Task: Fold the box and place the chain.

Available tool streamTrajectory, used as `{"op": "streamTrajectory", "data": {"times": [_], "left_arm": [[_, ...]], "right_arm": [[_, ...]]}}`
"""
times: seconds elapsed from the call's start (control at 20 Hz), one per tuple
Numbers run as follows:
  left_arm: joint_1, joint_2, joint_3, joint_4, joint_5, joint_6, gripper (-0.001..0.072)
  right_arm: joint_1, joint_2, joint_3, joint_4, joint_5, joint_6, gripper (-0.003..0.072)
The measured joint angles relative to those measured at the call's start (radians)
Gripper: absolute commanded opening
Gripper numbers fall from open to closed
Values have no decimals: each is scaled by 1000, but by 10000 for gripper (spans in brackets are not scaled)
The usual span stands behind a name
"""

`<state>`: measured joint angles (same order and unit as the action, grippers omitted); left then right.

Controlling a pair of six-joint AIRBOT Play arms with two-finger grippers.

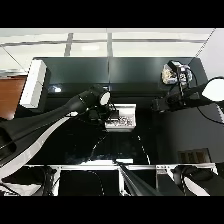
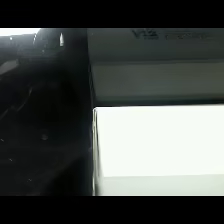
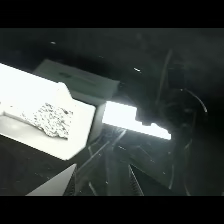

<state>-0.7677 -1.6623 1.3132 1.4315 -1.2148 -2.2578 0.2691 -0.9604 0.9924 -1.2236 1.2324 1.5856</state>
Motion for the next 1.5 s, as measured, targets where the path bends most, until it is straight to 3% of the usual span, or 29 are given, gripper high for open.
{"op": "streamTrajectory", "data": {"times": [0.05,0.2,0.4,0.5,0.6,0.7,0.8,0.85,1.0,1.25,1.5], "left_arm": [[-6,5,2,0,1,-14,599],[-26,51,13,42,0,-14,597],[-35,209,-2,198,-61,104,593],[14,312,-58,288,-99,189,593],[109,400,-143,295,-107,255,593],[241,467,-260,166,-47,402,593],[338,493,-368,-61,19,663,596],[378,499,-421,-171,52,839,720],[431,497,-552,-422,135,1402,720],[409,474,-629,-624,247,2153,720],[424,374,-634,-867,311,2514,720]], "right_arm": [[-4,6,0,-5,5,-3,373],[-11,15,-1,-12,10,-12,373],[-15,19,-1,-31,12,-19,374],[-15,20,-1,-39,11,-21,373],[-15,20,-1,-45,8,-22,373],[-15,20,-1,-49,4,-22,373],[-15,20,-1,-50,-1,-22,373],[-15,20,-1,-51,-3,-22,373],[-15,20,-1,-52,-8,-22,373],[-15,20,-1,-52,-23,-9,373],[-15,20,-1,-51,-35,14,373]]}}
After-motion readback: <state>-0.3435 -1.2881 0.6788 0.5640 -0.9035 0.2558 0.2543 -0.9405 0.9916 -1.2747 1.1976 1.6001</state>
